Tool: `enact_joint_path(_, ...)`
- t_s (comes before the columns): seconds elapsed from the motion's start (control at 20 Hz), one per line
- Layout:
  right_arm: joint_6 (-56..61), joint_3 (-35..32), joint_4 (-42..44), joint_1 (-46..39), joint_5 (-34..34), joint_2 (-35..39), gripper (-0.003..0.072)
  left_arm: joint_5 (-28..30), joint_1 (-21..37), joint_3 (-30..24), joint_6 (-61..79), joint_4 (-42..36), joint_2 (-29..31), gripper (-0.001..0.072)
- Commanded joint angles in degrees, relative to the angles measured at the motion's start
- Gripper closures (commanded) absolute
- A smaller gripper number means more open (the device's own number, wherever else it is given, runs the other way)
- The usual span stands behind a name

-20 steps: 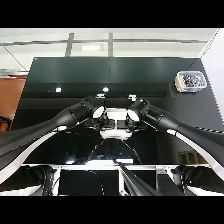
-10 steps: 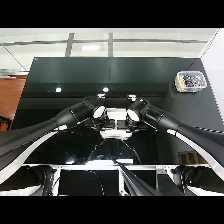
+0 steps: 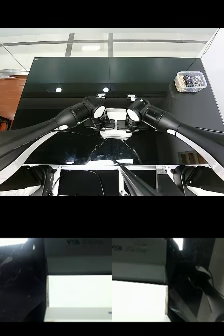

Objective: Fold the box and place the chain.

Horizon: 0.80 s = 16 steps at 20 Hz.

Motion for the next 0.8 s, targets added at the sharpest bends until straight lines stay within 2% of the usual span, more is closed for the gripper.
enact_joint_path(0.0,-0.09,0.0,-0.22,0.04,0.07,0.04,0.0667,0.26,-0.02,-0.04,0.02,0.07,-0.04,0.0684)
enact_joint_path(0.2,-0.09,0.0,-0.22,0.04,0.11,0.04,0.0664,0.33,0.07,-0.04,-0.07,0.0,-0.04,0.0684)
enact_joint_path(0.25,-0.07,0.0,-0.22,0.04,0.13,0.04,0.0549,0.24,0.07,-0.04,-0.07,0.02,-0.02,0.0684)
enact_joint_path(0.3,-0.07,0.0,-0.31,0.04,0.15,0.04,0.0219,0.09,0.09,-0.04,-0.07,0.07,-0.02,0.0684)
enact_joint_path(0.35,-0.09,0.0,-0.37,0.04,0.31,0.04,0.0118,-0.04,0.09,-0.04,-0.07,0.07,-0.02,0.0683)
enact_joint_path(0.55,-1.95,0.0,-0.39,0.04,0.94,1.77,0.0119,-0.48,0.09,-0.04,-0.24,0.26,0.17,0.0683)
enact_joint_path(0.75,-2.86,0.02,-2.36,0.04,1.27,9.18,0.0137,-0.81,0.09,-0.04,-0.24,0.31,0.17,0.0684)
